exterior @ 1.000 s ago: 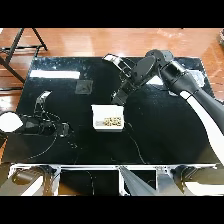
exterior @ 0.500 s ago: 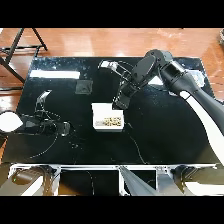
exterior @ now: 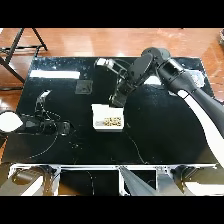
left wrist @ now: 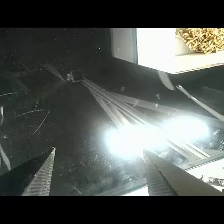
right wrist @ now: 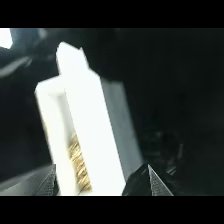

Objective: Fold the box and place the chain.

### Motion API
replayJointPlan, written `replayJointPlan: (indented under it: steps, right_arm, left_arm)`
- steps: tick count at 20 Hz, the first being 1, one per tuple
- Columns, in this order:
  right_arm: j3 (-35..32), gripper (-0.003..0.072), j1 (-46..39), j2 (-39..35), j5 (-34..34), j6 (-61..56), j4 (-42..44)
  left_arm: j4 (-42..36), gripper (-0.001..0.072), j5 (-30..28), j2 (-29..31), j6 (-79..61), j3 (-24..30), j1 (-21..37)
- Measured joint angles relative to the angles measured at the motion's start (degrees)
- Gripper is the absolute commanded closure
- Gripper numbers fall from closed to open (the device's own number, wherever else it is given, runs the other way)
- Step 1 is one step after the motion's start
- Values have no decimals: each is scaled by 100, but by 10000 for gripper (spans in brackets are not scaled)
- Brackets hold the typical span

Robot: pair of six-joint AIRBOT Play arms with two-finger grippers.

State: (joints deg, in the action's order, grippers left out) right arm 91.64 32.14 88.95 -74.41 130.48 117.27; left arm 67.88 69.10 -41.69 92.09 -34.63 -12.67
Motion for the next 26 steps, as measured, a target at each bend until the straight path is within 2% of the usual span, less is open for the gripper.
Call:
replayJointPlan:
  steps: [5, 10, 16, 20, 26]
  right_arm:
    - [236, -19, -181, 214, 247, -280, -168]
    - [284, -19, -190, 693, -354, -227, -9]
    - [293, -20, -79, 841, -1290, -85, 232]
    - [295, -19, 68, 859, -1488, -55, 251]
    - [293, -19, 297, 855, -1357, -37, 55]
  left_arm:
    - [0, 67, -2, 0, 2, 0, 0]
    - [0, 66, 0, 0, 2, 0, 0]
    - [0, 66, 22, 0, 4, 0, 0]
    - [2, 66, 7, 0, 2, 0, 0]
    - [50, 66, 4, 0, 4, 0, 116]
